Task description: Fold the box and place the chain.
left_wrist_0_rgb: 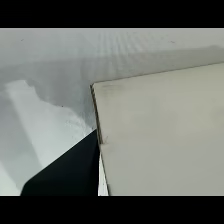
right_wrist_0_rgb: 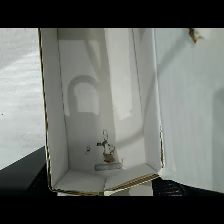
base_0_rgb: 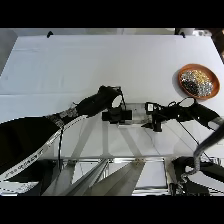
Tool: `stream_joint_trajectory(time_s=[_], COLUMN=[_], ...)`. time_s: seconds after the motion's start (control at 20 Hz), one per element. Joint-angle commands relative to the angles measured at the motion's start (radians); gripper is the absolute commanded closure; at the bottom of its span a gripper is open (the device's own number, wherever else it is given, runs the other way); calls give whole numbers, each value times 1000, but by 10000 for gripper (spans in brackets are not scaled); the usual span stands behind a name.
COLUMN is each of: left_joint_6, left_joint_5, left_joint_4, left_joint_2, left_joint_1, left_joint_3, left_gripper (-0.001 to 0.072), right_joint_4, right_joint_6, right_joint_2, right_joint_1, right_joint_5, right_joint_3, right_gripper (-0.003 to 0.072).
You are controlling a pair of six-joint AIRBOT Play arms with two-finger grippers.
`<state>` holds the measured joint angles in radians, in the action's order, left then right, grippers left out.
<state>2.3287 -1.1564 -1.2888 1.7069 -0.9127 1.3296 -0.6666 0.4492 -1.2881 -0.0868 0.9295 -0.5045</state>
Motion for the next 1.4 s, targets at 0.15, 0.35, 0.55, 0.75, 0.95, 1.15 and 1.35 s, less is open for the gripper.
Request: stream_joint_trajectory(time_s=[0.15,0.35,0.55,0.75,0.95,1.15,1.35], left_joint_6=[11,31,45,59,72,79,79], left_joint_5=[-143,-174,-173,-97,-85,-81,-82], left_joint_4=[-59,-78,-72,-62,-60,-55,-54], left_joint_2=[11,27,49,50,68,85,85], left_joint_1=[5,1,-6,-18,-33,-45,-45], left_joint_3=[55,55,55,55,55,55,55], left_gripper=[536,537,537,565,579,581,707], right_joint_4=[-3,-3,-3,-3,-3,-3,-3], right_joint_6=[3,3,3,4,4,3,3], right_joint_2=[0,0,0,0,0,0,0], right_joint_1=[0,0,0,0,0,0,0], right_joint_5=[2,2,2,2,2,2,2], right_joint_3=[0,0,0,0,0,0,0], right_gripper=[285,285,285,285,285,285,285])
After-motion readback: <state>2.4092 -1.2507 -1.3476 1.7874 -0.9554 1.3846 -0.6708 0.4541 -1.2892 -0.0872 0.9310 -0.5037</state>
